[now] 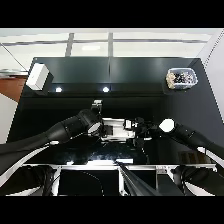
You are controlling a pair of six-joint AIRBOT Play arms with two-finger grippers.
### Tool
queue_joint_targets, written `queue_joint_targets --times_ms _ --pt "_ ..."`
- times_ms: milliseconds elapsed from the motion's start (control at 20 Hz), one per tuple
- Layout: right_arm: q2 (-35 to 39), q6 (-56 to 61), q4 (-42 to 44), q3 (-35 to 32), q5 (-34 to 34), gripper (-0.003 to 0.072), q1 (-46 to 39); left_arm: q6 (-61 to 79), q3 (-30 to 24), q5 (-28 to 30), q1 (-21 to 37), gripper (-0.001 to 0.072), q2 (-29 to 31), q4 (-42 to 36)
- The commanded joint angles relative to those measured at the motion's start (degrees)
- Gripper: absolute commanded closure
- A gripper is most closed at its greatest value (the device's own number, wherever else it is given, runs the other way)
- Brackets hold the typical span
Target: Fold the box and place the chain.
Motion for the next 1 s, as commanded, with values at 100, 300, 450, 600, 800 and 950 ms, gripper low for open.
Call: queue_joint_targets --times_ms 100,300,450,600,800,950 --pt "0.0 0.0 0.0 0.0 -0.1 0.0144 0.2 0.0 1.5 0.6 0.0 0.0449 -1.0 -0.2" --pt "0.0 0.0 0.0 0.0 -0.2 0.0144 0.2 0.0 1.5 0.5 0.1 0.055 -1.8 -0.3" --pt "0.0 0.0 0.0 0.0 -0.1 0.0144 0.2 0.0 1.6 0.5 0.1 0.0683 -1.8 -0.3" --pt "0.0 0.0 0.0 0.0 -0.1 0.0144 0.2 0.0 1.6 0.5 0.1 0.0683 -1.8 -0.3" --pt "0.0 0.0 0.0 0.0 -0.1 0.0144 0.2 0.0 2.0 -1.1 0.1 0.0399 -1.8 -0.2" --pt "0.0 0.0 0.0 0.0 -0.1 0.0144 0.2 0.0 2.6 -1.3 0.1 0.0399 -1.8 0.2"
